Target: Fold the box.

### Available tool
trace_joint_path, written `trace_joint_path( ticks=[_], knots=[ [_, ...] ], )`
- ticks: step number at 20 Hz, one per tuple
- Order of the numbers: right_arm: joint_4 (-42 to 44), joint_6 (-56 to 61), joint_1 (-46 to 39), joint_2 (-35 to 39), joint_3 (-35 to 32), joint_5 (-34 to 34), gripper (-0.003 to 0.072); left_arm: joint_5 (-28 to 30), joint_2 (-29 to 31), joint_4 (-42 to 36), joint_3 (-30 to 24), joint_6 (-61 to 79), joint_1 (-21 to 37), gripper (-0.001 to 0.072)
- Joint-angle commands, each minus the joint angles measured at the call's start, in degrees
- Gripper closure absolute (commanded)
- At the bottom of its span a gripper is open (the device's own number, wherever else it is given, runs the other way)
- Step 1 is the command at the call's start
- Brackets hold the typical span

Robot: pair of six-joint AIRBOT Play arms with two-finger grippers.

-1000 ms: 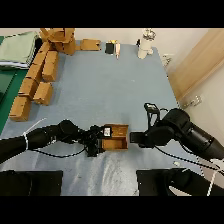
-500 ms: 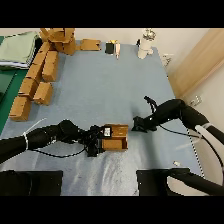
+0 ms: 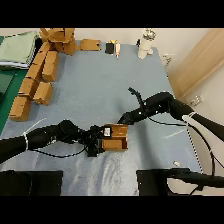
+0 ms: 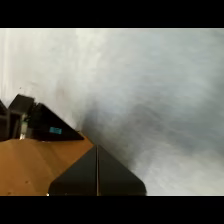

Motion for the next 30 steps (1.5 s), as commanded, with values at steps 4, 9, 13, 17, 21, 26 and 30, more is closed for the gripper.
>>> trace_joint_path(
  ticks=[4,9,13,17,21,26,30],
  knots=[
    [-10.78,-2.78,11.8,15.78,-9.62,12.48,0.0683,0.0,-0.02,0.02,0.04,0.0,0.0,0.0223],
    [-21.03,-0.68,20.13,28.11,-16.92,24.0,0.0683,0.02,-0.02,0.02,0.04,0.0,0.0,0.0223],
    [-22.16,-0.22,23.98,32.28,-21.07,26.73,0.0683,0.02,-0.02,0.02,0.04,0.0,0.0,0.0223],
    [-26.34,-0.2,29.24,34.56,-23.02,30.38,0.0683,0.02,-0.02,0.02,0.04,0.0,0.0,0.0222],
    [-28.41,-0.22,31.54,34.91,-23.32,29.77,0.0683,0.02,-0.02,0.02,0.04,0.0,0.0,0.0222],
    [-29.75,-1.38,35.47,37.77,-23.08,29.24,0.068,0.02,-0.02,0.02,0.04,0.0,0.0,0.0223],
    [-30.58,-11.37,36.81,38.58,-23.15,26.58,0.0317,0.02,-0.02,0.02,0.04,0.0,0.0,0.0223]
  ],
)
